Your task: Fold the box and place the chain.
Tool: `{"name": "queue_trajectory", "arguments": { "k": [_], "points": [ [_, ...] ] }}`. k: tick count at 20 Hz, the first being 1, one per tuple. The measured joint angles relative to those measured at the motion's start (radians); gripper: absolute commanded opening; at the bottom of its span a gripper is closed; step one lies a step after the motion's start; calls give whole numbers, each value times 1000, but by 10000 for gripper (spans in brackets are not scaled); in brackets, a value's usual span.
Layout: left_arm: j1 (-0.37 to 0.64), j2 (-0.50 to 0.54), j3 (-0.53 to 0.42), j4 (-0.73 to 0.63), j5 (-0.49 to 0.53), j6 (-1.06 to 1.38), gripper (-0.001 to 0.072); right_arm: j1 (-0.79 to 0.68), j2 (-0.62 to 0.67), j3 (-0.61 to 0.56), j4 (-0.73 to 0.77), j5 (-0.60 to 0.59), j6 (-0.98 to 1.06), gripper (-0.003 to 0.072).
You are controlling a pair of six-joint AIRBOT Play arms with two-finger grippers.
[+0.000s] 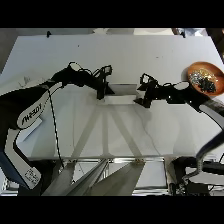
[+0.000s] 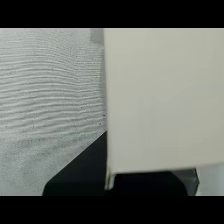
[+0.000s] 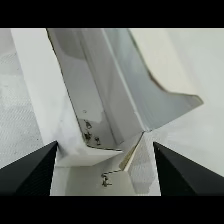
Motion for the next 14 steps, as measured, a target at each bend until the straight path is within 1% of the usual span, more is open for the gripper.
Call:
{"name": "queue_trajectory", "arguments": {
  "k": [4, 10, 14],
  "points": [
    [0, 0, 0, 0, 0, 1, 11, -20, -40, 27, 2, 87, -14, 662],
    [0, 0, 0, 0, 0, 1, 11, -31, -119, 114, -11, 216, -8, 662],
    [0, 0, 0, 0, 0, 1, 11, -32, -149, 136, -49, 267, 37, 662]
  ]
}}
